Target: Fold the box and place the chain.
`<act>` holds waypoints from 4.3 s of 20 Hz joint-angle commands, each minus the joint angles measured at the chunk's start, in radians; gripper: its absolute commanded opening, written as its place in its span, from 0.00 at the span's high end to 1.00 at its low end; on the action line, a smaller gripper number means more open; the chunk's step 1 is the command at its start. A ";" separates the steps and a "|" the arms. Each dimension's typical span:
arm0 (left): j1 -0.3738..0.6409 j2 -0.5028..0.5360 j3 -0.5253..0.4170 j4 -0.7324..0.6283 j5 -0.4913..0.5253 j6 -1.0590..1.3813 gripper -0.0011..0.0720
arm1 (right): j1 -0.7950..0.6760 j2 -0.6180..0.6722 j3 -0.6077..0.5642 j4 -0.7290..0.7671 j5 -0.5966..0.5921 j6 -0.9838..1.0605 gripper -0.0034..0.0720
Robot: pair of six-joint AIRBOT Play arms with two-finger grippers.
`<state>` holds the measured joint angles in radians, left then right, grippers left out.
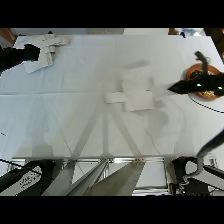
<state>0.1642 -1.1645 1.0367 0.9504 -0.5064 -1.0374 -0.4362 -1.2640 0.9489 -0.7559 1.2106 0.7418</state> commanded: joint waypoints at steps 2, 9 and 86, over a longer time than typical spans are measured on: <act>0.000 0.000 0.001 0.000 0.000 0.000 0.03 | 0.200 0.001 0.000 0.193 -0.108 -0.061 0.94; 0.000 0.000 0.001 0.000 0.000 0.000 0.03 | 0.270 0.001 -0.055 0.284 -0.362 -0.282 0.94; -0.365 -0.761 0.562 -0.495 -0.763 0.463 0.03 | 0.203 -0.092 -0.346 0.658 -0.587 -0.724 0.93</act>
<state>-0.1570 -1.8980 1.5841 0.4683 -1.2812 -0.6159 -0.2325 -1.3552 0.6037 -0.0982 0.6239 0.0174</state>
